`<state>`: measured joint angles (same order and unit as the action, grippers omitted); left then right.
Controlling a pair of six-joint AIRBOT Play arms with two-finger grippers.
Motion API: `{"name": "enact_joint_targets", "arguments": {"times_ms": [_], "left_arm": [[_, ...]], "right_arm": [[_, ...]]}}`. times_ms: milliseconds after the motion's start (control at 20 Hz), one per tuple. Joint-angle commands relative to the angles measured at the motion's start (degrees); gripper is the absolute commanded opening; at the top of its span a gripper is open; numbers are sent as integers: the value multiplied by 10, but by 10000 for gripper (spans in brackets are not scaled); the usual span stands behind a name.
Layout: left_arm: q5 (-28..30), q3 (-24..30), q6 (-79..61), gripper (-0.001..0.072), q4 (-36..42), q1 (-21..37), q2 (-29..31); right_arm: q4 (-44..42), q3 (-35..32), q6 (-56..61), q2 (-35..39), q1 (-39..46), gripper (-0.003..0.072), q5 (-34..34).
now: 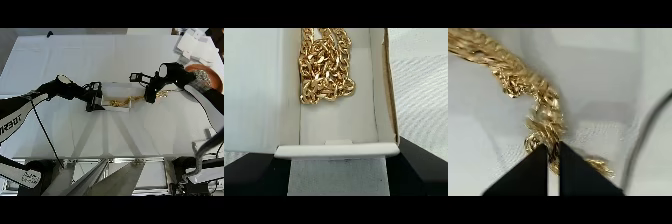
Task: Fold the box and place the chain.
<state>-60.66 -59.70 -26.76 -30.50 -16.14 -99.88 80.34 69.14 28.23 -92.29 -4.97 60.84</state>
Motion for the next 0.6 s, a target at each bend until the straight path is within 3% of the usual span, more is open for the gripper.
{"name": "enact_joint_targets", "arguments": {"times_ms": [0,250,550], "left_arm": [[0,0,0,278,0,0,0],[0,0,0,278,0,0,0],[0,0,0,278,0,0,0]], "right_arm": [[-5,1,40,68,-3,8,-6],[-49,1,65,162,-38,8,7],[-145,1,65,185,-139,8,-3]]}}
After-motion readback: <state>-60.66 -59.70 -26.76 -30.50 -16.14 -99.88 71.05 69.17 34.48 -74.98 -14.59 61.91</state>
